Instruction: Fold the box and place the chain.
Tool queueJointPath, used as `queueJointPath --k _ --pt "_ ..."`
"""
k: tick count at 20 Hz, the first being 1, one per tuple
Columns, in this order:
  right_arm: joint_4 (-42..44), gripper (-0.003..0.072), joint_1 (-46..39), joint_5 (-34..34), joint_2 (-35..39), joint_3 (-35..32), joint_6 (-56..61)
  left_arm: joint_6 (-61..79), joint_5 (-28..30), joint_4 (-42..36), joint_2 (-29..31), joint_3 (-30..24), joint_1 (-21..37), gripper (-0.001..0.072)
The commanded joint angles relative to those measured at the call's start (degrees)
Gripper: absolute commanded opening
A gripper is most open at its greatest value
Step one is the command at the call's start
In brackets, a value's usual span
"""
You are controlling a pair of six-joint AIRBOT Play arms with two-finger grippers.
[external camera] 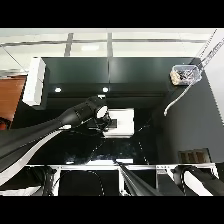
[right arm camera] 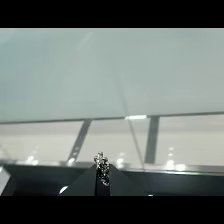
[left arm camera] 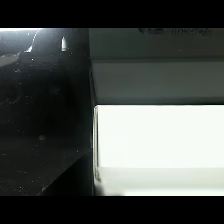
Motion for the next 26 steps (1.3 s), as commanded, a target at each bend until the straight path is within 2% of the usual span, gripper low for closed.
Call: queueJointPath --k 1,8,10,16,23,26 --pt "5.55 0.0023 0.17 6.88 0.5 -0.04 -1.25 0.02 0.09 0.02 -0.02 0.0 0.04 0.0031" --pt "5.35 0.0024 9.31 18.62 0.5 -0.07 -1.64 0.02 0.09 0.04 -0.02 0.0 0.04 0.0031" --pt "5.38 0.0023 11.21 19.93 0.5 -0.42 -2.75 0.02 0.11 0.09 -0.02 0.0 0.04 0.0031" --pt "6.95 0.0023 15.45 16.55 0.44 -4.15 -2.73 0.02 0.09 0.09 -0.02 0.0 0.04 0.0031" --pt "14.51 0.0023 19.26 8.59 0.35 -4.39 -2.71 0.02 0.09 0.07 -0.02 0.0 0.04 0.0031" --pt "14.82 0.0023 21.2 6.8 0.04 -4.39 -2.69 0.02 0.09 0.04 -0.02 0.0 0.04 0.0031"
